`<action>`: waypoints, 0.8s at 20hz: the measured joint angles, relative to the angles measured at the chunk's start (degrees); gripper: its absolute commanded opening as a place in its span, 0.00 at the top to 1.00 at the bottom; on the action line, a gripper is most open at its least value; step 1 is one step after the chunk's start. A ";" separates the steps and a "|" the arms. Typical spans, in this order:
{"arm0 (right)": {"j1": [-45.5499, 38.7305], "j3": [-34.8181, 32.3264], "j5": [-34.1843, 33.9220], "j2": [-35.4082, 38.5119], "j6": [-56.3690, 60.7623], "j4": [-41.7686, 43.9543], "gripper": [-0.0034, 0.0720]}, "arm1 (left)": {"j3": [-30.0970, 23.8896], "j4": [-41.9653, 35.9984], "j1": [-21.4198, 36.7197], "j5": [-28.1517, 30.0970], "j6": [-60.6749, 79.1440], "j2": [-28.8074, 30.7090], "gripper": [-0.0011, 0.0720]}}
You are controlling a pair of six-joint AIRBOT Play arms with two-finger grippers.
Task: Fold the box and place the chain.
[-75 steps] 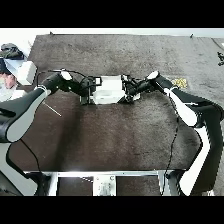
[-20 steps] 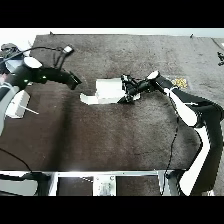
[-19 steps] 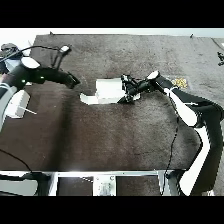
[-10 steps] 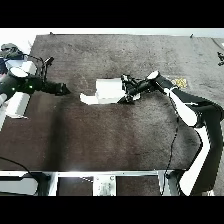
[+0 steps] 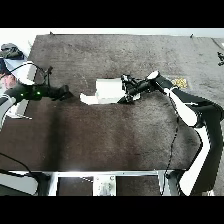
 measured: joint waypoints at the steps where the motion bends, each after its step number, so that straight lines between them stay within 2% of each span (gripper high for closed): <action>1: 0.00 0.00 0.00 0.00 0.02 -0.02 0.25 | 0.00 -1.29 -0.33 0.24 0.68 -0.74 0.97; 11: 0.00 0.00 0.00 0.00 0.02 -0.02 0.25 | 1.64 -9.38 -5.95 0.22 3.45 -7.39 0.97; 16: 0.00 0.00 0.00 0.00 0.02 -0.02 0.25 | 2.54 -11.74 -8.50 -0.15 3.87 -8.83 0.97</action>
